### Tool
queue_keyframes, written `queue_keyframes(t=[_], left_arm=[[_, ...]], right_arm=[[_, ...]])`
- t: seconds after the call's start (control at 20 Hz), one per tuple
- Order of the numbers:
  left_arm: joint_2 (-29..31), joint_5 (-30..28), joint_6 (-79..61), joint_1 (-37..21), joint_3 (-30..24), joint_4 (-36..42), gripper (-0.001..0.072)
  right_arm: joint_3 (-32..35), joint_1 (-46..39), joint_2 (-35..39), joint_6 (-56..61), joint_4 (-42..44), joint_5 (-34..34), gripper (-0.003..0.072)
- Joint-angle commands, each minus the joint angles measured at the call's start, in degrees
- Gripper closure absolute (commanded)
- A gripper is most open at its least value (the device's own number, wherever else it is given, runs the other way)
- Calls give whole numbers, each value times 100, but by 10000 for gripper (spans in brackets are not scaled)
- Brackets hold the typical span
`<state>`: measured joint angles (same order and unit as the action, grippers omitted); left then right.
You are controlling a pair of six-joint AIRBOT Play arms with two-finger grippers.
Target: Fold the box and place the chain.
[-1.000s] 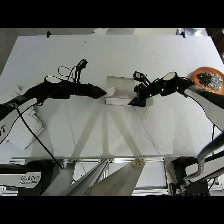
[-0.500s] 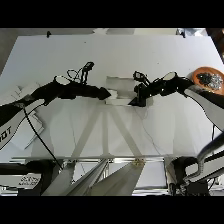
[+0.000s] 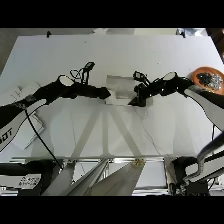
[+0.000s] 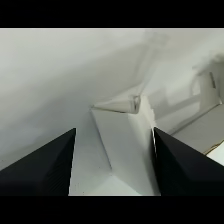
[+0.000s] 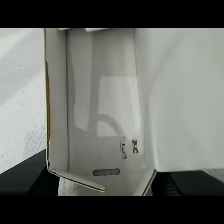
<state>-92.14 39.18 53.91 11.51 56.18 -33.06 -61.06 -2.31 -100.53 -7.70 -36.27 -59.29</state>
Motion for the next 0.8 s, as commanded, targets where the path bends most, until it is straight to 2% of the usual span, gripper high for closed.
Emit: queue_keyframes(t=[0.0,0.15,0.35,0.45,0.55,0.65,0.75], left_arm=[[28,83,293,42,142,-317,206],[31,267,1493,302,612,-1799,213],[-17,608,2883,662,1237,-3281,237],[-94,772,3261,846,1342,-3705,276],[-197,841,3742,1010,1440,-3930,278],[-297,918,4301,1156,1593,-4315,395],[-468,1196,4701,1261,1880,-4557,413]], right_arm=[[0,4,2,-24,-11,-7,287],[0,4,2,-24,-11,-2,287],[0,4,2,-26,-11,-2,287],[0,4,2,-26,-11,-2,287],[0,4,2,-26,-11,-2,287],[0,4,2,-24,-11,-2,287],[0,4,2,-24,-11,-2,287]])
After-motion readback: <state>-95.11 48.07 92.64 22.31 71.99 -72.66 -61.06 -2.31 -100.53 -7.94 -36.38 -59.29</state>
